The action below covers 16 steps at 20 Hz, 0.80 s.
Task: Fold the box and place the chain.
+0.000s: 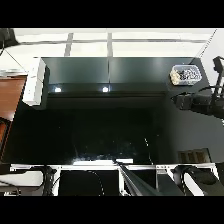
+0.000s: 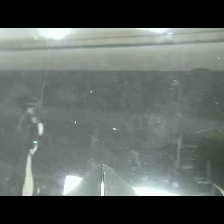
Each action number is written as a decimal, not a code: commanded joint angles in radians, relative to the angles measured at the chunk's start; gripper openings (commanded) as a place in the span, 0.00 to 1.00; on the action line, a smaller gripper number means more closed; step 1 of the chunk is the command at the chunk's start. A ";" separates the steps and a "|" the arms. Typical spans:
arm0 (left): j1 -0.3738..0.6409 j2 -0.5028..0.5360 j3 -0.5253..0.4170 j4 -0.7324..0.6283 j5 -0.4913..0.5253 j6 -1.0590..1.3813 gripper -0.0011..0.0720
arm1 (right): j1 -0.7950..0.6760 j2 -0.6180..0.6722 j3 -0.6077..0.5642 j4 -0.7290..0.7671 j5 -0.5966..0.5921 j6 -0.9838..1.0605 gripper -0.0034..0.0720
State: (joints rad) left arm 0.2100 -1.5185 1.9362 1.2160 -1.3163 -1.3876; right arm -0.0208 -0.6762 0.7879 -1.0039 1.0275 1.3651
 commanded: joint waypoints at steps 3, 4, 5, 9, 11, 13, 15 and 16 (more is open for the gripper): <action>-0.377 0.284 -0.212 0.137 0.152 -0.040 0.04 | 0.089 -0.038 0.000 -0.042 -0.029 -0.037 0.06; -0.454 0.343 -0.303 0.198 0.192 -0.066 0.04 | 0.100 -0.048 0.000 -0.063 -0.041 -0.037 0.06; -0.517 0.393 -0.396 0.256 0.234 -0.089 0.04 | 0.108 -0.061 0.000 -0.087 -0.052 -0.038 0.06; -0.598 0.575 -0.819 0.343 0.359 -0.273 0.04 | 0.122 -0.128 -0.035 -0.170 -0.139 -0.038 0.06; -0.584 0.655 -1.021 0.370 0.410 -0.288 0.04 | 0.122 -0.152 -0.089 -0.207 -0.230 -0.038 0.06; -0.537 0.713 -1.193 0.373 0.422 -0.311 0.04 | 0.122 -0.169 -0.126 -0.239 -0.280 -0.038 0.06; -0.489 0.760 -1.311 0.372 0.436 -0.384 0.05 | 0.122 -0.170 -0.135 -0.261 -0.264 -0.037 0.06; -0.468 0.786 -1.350 0.370 0.449 -0.408 0.05 | 0.122 -0.170 -0.135 -0.256 -0.237 -0.037 0.06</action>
State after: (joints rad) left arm -0.3004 -0.8089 0.7601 1.5711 -0.9146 -1.7096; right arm 0.0994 -0.8345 0.6750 -1.2259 0.7979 1.3273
